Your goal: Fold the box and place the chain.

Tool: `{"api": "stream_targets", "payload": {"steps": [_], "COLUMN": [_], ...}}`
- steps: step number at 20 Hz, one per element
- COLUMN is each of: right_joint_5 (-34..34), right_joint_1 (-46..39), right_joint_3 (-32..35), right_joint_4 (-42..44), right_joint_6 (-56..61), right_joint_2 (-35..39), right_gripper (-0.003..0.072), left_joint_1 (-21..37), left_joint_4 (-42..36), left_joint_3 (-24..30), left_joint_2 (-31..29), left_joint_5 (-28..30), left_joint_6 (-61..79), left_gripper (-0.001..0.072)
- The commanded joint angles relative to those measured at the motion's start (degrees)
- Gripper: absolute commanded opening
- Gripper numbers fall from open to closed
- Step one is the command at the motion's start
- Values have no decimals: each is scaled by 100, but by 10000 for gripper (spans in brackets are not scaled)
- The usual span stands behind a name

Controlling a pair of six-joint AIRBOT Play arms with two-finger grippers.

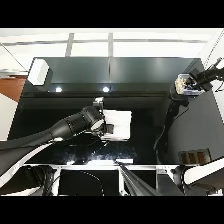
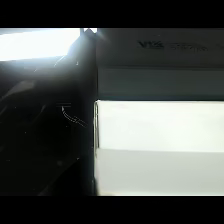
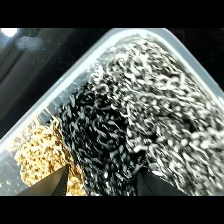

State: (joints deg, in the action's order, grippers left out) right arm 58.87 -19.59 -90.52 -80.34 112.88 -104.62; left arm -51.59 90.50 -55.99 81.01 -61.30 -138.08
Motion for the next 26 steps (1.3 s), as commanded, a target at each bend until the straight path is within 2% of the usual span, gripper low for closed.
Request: {"api": "stream_targets", "payload": {"steps": [1, 4, 6, 7, 8, 13, 19, 23, 26], "right_joint_5": [-127, -109, -103, -83, -37, 284, 533, 599, 949], "right_joint_1": [2, -15, -44, -59, -76, -181, -267, -282, -280], "right_joint_3": [-7, -7, -7, -7, -35, -586, -925, -925, -938], "right_joint_4": [79, 70, 87, 87, 125, 111, 133, 929, 1257], "right_joint_6": [-111, -197, -234, -267, -402, -1185, -2199, -2601, -2809], "right_joint_2": [-96, -96, -96, -96, -94, 160, 1191, 2024, 2664], "right_gripper": [469, 467, 191, 84, 43, 41, 41, 41, 41], "left_joint_1": [-4, -2, -4, -4, -4, -4, -4, -2, -4], "left_joint_4": [-101, -96, -101, -101, -101, -142, -142, -140, -160], "left_joint_3": [2, 2, 2, 2, 2, 2, 2, 2, 2], "left_joint_2": [-4, -4, -4, -4, -4, -4, -4, -4, -4], "left_joint_5": [-2, 11, 101, 116, 114, 107, 114, 129, 129], "left_joint_6": [-4, -2, -7, -22, -20, -20, -17, -17, -20], "left_gripper": [26, 25, 26, 26, 26, 26, 26, 25, 26]}}
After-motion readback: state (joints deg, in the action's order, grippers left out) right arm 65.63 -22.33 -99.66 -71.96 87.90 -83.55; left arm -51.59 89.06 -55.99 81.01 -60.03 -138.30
